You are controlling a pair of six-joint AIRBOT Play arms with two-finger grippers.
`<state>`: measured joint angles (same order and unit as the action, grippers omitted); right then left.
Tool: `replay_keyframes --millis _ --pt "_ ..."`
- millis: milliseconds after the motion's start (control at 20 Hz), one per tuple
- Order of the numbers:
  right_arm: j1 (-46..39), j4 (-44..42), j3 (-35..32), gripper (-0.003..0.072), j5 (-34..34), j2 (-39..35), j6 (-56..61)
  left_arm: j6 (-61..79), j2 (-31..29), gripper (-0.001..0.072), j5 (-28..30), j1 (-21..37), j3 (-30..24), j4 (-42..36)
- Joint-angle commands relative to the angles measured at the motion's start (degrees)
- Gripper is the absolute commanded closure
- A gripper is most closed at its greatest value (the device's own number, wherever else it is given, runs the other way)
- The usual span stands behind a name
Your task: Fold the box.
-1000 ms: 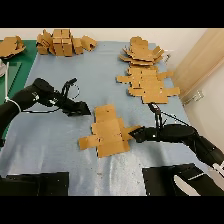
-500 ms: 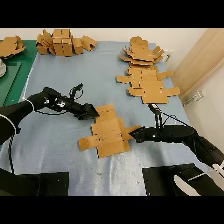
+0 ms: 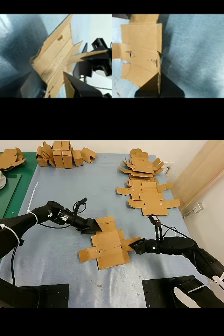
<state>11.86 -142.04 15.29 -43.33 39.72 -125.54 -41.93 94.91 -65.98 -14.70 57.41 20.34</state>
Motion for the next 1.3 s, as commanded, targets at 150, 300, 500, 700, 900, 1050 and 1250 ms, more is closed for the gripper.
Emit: replay_keyframes --millis 150,300,500,700,900,1050,1250 --pt "0.04 -0.11 -0.02 0.0686 0.02 -0.02 0.2 5.33 0.04 0.013 -5.25 -0.13 0.02 -7.74" --pt "0.04 -0.15 -0.02 0.0685 0.48 0.0 0.2 8.9 0.04 0.0299 -7.39 -1.09 0.02 -9.84" --pt "0.04 -0.35 -0.02 0.0685 0.85 0.33 0.2 10.34 0.13 0.0299 -7.56 -2.43 0.02 -9.79" --pt "0.04 -0.33 -0.02 0.0685 0.85 0.33 0.2 11.21 0.13 0.0432 -7.74 -2.47 0.02 -9.01" --pt "0.04 -0.33 -0.02 0.0685 0.87 0.33 0.2 12.59 0.15 0.0481 -7.69 -2.47 0.02 -7.87" --pt "0.04 -0.33 -0.02 0.0685 0.85 0.33 0.2 12.57 0.15 0.0483 -6.75 -2.43 0.02 -7.87" --pt "0.04 -0.28 -0.02 0.0685 0.87 0.33 0.52 14.51 0.13 0.0693 -6.4 -2.38 0.02 -7.85"
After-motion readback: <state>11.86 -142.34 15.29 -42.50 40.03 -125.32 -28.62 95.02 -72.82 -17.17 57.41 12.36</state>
